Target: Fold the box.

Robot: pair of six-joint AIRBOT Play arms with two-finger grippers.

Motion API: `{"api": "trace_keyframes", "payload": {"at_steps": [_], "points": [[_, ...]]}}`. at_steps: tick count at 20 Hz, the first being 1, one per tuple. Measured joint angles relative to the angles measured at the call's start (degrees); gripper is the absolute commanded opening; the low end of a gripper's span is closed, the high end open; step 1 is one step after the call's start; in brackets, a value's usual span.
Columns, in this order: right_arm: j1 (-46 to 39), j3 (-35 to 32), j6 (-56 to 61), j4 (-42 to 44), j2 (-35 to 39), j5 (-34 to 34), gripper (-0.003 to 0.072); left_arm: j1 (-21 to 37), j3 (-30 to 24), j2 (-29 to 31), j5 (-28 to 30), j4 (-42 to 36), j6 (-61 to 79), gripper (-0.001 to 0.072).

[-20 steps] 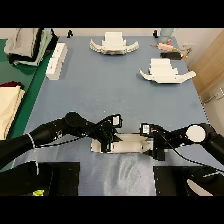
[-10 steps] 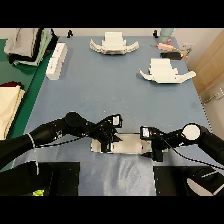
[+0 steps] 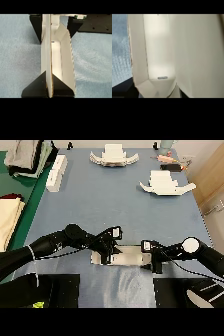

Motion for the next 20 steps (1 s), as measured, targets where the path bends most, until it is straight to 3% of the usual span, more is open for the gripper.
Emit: {"api": "trace_keyframes", "payload": {"at_steps": [3,6,7,20], "points": [[-0.09,-0.22,-0.59,0.28,-0.42,-0.37,0.0675,0.00,0.00,0.00,0.00,0.02,0.00,0.0016],[-0.09,-0.31,-1.01,0.39,-0.59,-0.76,0.0514,0.00,0.00,0.00,0.00,0.02,0.00,0.0016],[-0.11,-0.31,-1.14,0.42,-0.59,-0.81,0.0496,0.00,0.00,0.00,0.02,0.00,0.00,0.0016],[0.02,-0.31,-1.68,-0.72,-0.59,-0.74,0.0500,0.00,0.00,0.00,0.00,0.00,-0.02,0.0016]]}}
